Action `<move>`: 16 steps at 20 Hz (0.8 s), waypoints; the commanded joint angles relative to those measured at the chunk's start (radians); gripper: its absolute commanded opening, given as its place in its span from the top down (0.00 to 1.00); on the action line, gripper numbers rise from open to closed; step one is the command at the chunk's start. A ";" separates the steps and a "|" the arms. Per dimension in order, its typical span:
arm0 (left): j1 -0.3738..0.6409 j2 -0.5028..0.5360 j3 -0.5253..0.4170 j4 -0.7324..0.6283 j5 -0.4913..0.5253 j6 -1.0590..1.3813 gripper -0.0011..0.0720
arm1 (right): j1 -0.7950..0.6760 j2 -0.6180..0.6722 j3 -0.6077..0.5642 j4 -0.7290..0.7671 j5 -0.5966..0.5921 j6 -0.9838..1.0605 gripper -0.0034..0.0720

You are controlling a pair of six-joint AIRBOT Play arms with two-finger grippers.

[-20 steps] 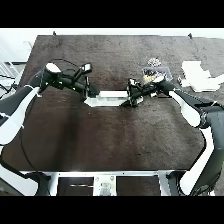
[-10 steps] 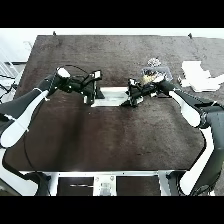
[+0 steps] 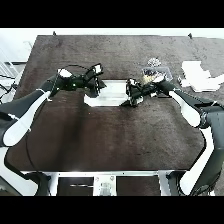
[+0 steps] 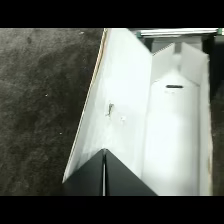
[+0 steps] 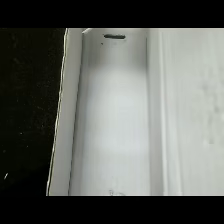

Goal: Fold the box and place the chain.

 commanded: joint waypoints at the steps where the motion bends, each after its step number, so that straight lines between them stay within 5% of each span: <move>1: 0.001 -0.034 0.025 -0.011 0.045 0.014 0.97 | 0.001 0.000 0.000 0.000 0.000 0.000 0.19; 16: 0.001 -0.122 0.055 -0.009 0.011 0.004 0.96 | 0.001 0.000 0.000 0.000 0.000 0.000 0.19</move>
